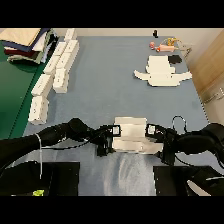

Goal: Fold the box.

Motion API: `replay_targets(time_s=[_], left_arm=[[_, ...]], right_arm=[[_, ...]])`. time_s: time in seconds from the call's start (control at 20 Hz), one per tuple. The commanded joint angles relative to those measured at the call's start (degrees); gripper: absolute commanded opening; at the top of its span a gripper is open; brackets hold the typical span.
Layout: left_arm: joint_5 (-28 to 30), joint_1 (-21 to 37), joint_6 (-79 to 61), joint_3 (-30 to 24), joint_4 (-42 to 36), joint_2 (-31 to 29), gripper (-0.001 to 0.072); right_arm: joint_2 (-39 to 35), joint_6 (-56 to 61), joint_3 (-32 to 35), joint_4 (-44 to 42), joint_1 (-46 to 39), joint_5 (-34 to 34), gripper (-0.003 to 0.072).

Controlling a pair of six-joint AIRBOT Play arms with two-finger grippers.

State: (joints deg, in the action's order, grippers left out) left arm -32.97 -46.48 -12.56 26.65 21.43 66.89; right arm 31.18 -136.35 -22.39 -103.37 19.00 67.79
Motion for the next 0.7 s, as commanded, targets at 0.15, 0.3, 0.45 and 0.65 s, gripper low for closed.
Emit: replay_targets(time_s=[0.15, 0.3, 0.45, 0.65], left_arm=[[0.0, 0.0, 0.0, 0.0, 0.0, 0.0, 0.0599], [0.0, 0.0, 0.0, 0.1, 0.0, 0.0, 0.0599], [0.0, 0.0, 0.0, 0.0, 0.0, 0.0, 0.0599], [0.0, 0.0, 0.0, 0.0, 0.0, 0.0, 0.0598]], right_arm=[[3.9, -9.2, 2.3, -3.0, 0.1, -13.4, 0.0603], [6.7, -15.2, 2.3, -9.8, 0.1, -14.4, 0.0587], [8.2, -18.7, 2.3, -12.1, 0.1, -14.8, 0.0285], [9.6, -18.7, 2.3, -13.0, 0.1, -14.9, 0.0142]])
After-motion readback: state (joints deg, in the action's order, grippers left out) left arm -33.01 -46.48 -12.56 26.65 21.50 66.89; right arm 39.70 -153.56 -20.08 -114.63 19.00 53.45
